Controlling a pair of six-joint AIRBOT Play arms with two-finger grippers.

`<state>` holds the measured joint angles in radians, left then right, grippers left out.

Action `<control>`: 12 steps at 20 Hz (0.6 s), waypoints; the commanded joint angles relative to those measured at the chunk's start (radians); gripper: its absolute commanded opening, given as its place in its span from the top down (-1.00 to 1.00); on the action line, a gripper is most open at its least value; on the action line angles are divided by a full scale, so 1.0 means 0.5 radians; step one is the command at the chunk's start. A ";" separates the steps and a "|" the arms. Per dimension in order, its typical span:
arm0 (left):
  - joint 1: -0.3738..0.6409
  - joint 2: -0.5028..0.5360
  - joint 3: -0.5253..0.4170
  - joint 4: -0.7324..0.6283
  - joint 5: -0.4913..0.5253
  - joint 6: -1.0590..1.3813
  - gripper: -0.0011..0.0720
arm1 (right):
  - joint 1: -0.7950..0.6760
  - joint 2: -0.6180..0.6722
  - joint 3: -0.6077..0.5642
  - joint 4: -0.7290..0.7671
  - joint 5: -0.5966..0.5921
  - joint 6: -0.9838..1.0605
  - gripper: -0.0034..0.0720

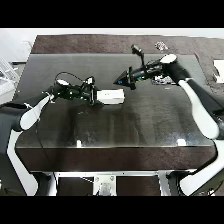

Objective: Fold the box and place the chain.

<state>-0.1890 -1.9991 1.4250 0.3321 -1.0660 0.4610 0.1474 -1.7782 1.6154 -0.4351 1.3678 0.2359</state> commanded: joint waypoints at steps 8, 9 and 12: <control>0.002 0.001 0.000 -0.001 -0.001 0.000 -0.50 | -0.222 1.165 -1.357 -0.072 -0.742 0.194 0.89; 0.002 0.001 0.001 -0.006 0.007 0.001 -0.50 | -0.223 1.212 -1.443 -0.072 -0.764 0.193 0.89; 0.002 0.001 0.000 -0.014 0.021 0.001 -0.50 | -0.224 1.267 -1.540 -0.073 -0.769 0.195 0.89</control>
<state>-0.1890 -1.9991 1.4250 0.3298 -1.0645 0.4610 0.0422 -1.1984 0.9306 -0.4706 1.0222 0.3294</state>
